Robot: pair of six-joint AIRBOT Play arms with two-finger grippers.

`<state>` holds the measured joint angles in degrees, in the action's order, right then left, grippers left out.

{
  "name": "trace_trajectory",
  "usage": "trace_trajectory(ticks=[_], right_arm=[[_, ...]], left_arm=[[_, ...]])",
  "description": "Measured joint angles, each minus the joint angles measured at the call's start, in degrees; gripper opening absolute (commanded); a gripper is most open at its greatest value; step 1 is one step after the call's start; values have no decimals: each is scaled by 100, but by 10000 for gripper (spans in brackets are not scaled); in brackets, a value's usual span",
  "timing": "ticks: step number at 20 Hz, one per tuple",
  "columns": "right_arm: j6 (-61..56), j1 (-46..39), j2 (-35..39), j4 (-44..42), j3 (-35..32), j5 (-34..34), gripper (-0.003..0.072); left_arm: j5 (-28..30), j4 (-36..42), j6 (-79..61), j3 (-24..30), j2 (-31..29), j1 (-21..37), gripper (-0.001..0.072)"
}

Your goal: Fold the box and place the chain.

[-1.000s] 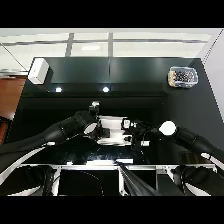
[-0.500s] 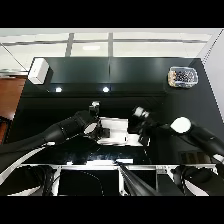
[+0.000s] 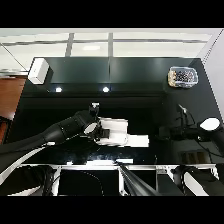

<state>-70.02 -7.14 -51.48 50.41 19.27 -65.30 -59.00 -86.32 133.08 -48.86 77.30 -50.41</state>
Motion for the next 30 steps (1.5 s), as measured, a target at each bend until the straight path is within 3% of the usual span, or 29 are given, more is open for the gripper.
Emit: trace_trajectory(ticks=[6, 8, 9, 10, 11, 21, 27, 30], right_arm=[[-485, 619, -52, -785, -507, 474, 53], [-531, 994, -177, -1128, -544, 750, 96], [-525, 1204, -273, -1344, -538, 892, 264], [-466, 1405, -367, -1545, -507, 1001, 524], [-402, 1578, -433, -1764, -452, 1032, 611], [-111, 2715, -621, -2170, 542, 1097, 613], [-2061, 3698, -710, -946, 1003, 1705, 490], [-3309, 4260, -863, 35, 1346, 1845, 487]], left_arm=[[31, -7, 13, 0, 0, 0, 31], [66, -15, 13, 0, 0, 0, 31], [76, -17, 13, 0, 0, 0, 31], [90, -17, 13, 0, 0, 0, 31], [96, -17, 13, 0, 0, 0, 31], [151, -17, 0, 0, 0, 0, 31], [149, -17, 0, 0, 0, 0, 31], [142, -17, 0, 0, 0, 0, 31]])
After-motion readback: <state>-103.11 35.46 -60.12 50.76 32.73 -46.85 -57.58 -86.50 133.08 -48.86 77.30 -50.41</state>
